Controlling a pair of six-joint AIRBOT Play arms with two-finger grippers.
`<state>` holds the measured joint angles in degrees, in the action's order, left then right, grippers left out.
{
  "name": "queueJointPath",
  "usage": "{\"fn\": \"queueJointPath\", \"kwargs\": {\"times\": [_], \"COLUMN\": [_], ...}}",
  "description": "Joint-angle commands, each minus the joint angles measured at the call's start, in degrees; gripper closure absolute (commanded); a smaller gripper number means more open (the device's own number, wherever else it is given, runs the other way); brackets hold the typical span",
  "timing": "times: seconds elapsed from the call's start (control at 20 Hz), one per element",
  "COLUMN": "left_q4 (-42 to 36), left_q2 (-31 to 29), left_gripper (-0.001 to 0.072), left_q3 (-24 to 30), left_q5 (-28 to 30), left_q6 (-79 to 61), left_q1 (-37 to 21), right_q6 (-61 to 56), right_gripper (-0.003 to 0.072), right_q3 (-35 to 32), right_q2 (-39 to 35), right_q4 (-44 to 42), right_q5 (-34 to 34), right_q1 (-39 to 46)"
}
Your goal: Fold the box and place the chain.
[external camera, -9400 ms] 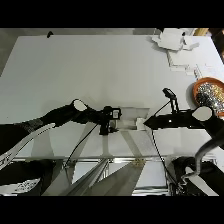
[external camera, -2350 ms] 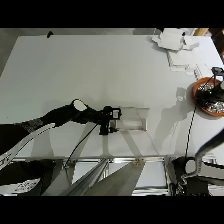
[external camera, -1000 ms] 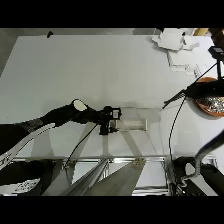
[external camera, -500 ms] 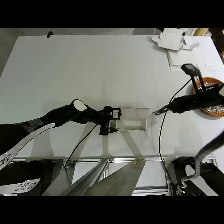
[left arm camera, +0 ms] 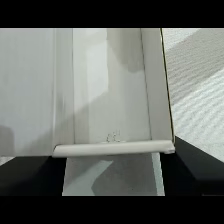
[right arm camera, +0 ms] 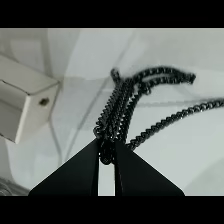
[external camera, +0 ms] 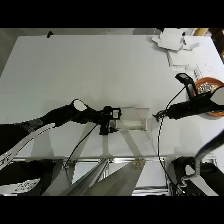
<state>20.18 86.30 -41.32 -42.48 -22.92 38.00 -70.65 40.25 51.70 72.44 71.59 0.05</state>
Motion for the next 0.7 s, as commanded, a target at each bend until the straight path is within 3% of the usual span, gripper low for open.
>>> {"fn": "queueJointPath", "kwargs": {"times": [0.0,0.1,0.3,0.35,0.4,0.65], "left_q4": [0.00,0.00,0.00,0.00,0.00,0.00], "left_q2": [-0.02,-0.02,-0.02,-0.02,-0.02,-0.02], "left_gripper": [0.0455,0.0455,0.0455,0.0455,0.0455,0.0455], "left_q3": [0.00,0.00,0.00,0.00,0.00,0.00], "left_q5": [0.00,0.02,0.02,0.00,0.02,0.02], "left_q6": [0.00,0.00,0.00,0.00,0.00,0.00], "left_q1": [-0.04,-0.04,-0.04,-0.04,-0.04,-0.04], "right_q6": [-4.74,-8.07,-11.02,-10.91,-9.57,10.82], "right_gripper": [0.0664,0.0662,0.0590,0.0448,0.0365,0.0370], "right_q3": [-2.69,-5.05,-6.82,-6.82,-6.82,-6.82], "right_q2": [-0.02,-0.02,-0.02,-0.02,-0.02,-0.02], "right_q4": [6.64,9.60,14.73,14.47,13.64,1.73], "right_q5": [1.73,1.36,-0.70,-1.79,-3.37,-11.65], "right_q1": [-0.04,-0.04,-0.04,-0.07,-0.07,-0.76]}}
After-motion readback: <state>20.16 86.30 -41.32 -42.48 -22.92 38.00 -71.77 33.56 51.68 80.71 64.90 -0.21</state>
